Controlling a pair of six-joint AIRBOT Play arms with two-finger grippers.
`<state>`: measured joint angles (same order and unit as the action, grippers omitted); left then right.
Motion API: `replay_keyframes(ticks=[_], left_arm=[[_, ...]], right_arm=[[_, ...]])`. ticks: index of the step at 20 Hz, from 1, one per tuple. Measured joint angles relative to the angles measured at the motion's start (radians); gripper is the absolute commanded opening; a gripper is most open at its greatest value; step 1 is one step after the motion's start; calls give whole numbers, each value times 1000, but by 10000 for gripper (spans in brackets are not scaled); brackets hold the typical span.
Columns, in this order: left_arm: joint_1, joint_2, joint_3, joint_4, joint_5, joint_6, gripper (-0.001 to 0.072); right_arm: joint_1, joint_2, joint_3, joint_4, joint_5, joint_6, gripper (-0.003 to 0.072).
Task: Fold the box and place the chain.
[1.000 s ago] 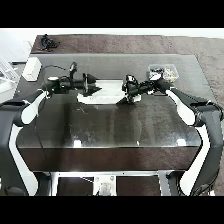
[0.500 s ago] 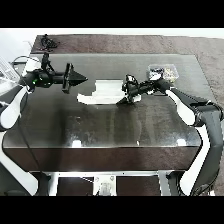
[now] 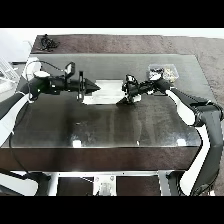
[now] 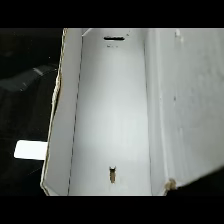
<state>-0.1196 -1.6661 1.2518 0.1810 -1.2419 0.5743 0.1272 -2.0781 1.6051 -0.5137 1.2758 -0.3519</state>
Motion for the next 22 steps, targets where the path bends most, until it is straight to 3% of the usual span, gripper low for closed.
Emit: replay_keyframes(ticks=[4, 8, 16, 22], left_arm=[[-19, -21, -18, 13, 121, -24, 18], [-23, -56, 24, 18, 195, -40, 18], [-24, -191, 195, 18, 234, -92, 17], [-25, -267, 230, 13, 240, -129, 17]], right_arm=[[0, 0, 0, 0, 0, 0, 582], [0, 0, 0, 0, 0, 0, 582], [0, 0, 0, 0, 0, 0, 582], [0, 0, 0, 0, 0, 0, 582]])
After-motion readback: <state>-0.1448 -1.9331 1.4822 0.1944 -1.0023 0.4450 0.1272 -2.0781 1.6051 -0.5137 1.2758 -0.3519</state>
